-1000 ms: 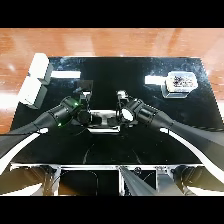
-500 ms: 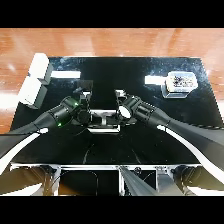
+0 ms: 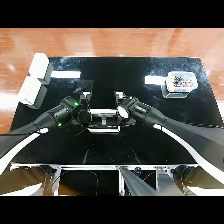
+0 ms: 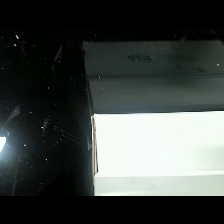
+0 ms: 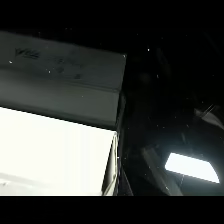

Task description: Fold the box and place the chain.

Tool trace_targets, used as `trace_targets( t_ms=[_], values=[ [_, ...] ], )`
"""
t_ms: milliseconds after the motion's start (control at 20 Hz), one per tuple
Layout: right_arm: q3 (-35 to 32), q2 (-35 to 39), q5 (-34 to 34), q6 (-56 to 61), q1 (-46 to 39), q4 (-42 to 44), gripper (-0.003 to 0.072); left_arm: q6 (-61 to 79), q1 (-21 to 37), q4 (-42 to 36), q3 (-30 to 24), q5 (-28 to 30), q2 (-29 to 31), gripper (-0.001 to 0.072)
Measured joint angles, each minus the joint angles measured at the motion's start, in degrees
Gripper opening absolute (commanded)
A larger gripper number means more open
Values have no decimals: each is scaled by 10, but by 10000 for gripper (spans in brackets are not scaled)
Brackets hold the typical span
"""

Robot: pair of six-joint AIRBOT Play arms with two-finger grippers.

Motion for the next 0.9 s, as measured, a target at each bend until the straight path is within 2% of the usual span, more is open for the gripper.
trace_targets(
  t_ms=[400,550,900],
  values=[
    [0,-4,1,-4,0,0,295,0,0,0,0,-1,0,22],
    [0,-5,-2,-8,0,1,67,0,0,0,0,-1,0,22],
    [0,-5,-2,-30,0,8,40,-1,0,-1,0,-2,0,23]
  ],
)
